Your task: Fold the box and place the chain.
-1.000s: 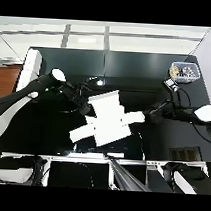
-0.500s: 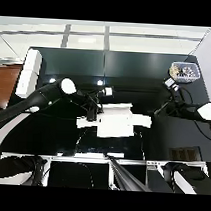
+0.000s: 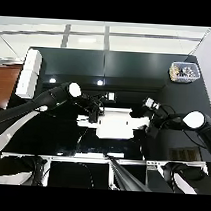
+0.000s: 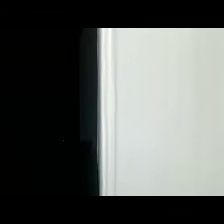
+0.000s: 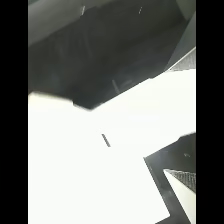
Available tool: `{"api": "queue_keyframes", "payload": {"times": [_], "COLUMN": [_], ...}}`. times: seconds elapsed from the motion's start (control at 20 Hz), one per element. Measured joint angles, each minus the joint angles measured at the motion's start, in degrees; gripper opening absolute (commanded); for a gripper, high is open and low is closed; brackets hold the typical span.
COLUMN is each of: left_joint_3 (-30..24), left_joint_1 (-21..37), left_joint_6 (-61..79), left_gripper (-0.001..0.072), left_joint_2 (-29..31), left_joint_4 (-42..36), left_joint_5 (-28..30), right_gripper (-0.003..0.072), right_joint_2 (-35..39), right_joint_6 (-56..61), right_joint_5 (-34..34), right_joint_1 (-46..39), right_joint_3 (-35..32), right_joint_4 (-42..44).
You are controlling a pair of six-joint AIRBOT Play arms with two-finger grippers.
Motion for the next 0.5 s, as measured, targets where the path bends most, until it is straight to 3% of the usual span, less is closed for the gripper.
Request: {"api": "queue_keyframes", "payload": {"times": [0.5], "left_joint_3": [-0.07], "left_joint_1": [0.00], "left_joint_6": [0.13], "left_gripper": [0.0028], "left_joint_2": [-0.31], "left_joint_4": [0.68], "left_joint_5": [0.07], "right_gripper": [0.0704], "right_joint_2": [-1.75], "right_joint_6": [-10.86], "right_joint_5": [1.97], "right_joint_1": [3.65], "right_joint_3": [-2.84], "right_joint_4": [1.97]}}
